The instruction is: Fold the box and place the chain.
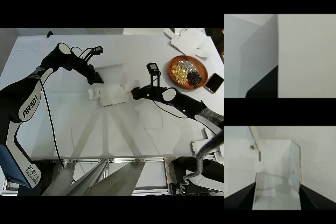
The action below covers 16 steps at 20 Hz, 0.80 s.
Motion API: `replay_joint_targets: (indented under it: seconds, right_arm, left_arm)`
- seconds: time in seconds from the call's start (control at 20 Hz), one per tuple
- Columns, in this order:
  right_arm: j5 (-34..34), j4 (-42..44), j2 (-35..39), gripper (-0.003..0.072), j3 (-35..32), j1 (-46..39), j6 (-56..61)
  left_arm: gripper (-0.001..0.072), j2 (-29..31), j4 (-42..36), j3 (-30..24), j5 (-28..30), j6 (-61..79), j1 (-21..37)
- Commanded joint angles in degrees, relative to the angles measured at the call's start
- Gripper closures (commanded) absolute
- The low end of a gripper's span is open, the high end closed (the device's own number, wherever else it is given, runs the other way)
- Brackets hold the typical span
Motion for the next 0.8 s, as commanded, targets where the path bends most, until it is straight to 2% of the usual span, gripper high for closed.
replay_joint_targets:
  seconds: [0.0,0.15,0.3,0.45,0.6,0.75]
  right_arm:
    - [0.5,-0.4,3.0,0.0110,0.0,0.0,0.0]
    - [1.7,-3.1,10.4,0.0111,0.0,-0.9,0.0]
    - [4.1,-5.4,18.1,0.0111,0.0,-4.6,0.1]
    - [7.8,-7.0,24.0,0.0111,0.0,-10.3,0.1]
    - [13.4,-8.4,27.3,0.0111,0.0,-16.4,0.2]
    - [20.6,-8.4,28.1,0.0111,0.0,-22.0,0.2]
  left_arm:
    - [0.0706,0.3,0.2,0.0,-0.8,-0.3,0.0]
    - [0.0708,2.8,1.4,0.0,-1.7,-1.9,0.5]
    - [0.0710,8.2,9.5,0.0,-5.0,-6.1,1.2]
    - [0.0712,14.3,5.0,-0.1,-8.1,-6.5,2.6]
    - [0.0713,21.4,4.5,-0.7,-10.3,-7.0,2.6]
    - [0.0713,29.3,5.9,-6.8,-11.9,-7.7,2.5]
